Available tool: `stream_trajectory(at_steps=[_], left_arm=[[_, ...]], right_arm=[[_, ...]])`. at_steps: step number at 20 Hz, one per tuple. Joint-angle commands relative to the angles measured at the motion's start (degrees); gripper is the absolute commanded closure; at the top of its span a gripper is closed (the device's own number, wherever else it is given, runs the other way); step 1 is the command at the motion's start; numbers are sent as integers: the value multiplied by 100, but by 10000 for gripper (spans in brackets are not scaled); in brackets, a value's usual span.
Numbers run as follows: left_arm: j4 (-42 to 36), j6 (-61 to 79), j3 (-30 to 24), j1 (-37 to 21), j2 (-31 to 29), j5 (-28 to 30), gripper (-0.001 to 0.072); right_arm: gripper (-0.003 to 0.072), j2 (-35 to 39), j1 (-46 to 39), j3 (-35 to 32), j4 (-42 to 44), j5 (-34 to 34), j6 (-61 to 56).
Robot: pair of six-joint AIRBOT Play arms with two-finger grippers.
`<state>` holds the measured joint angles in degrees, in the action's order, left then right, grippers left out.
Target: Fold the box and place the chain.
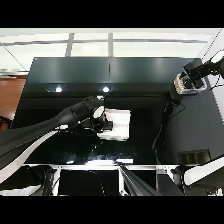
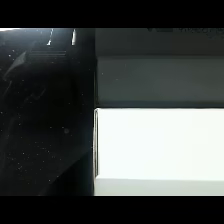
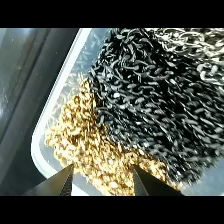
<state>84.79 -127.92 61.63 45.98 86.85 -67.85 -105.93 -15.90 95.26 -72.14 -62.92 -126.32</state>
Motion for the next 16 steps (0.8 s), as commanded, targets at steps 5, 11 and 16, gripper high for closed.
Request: stream_trajectory(at_steps=[5,11,16], left_arm=[[-2,2,4,-2,-4,13,681],[7,2,4,-2,-4,24,681],[2,2,4,-2,-4,57,681]], right_arm=[[274,-284,2,15,81,-46,127],[633,-251,-57,20,170,-251,940],[679,494,-188,22,396,-238,2671]])
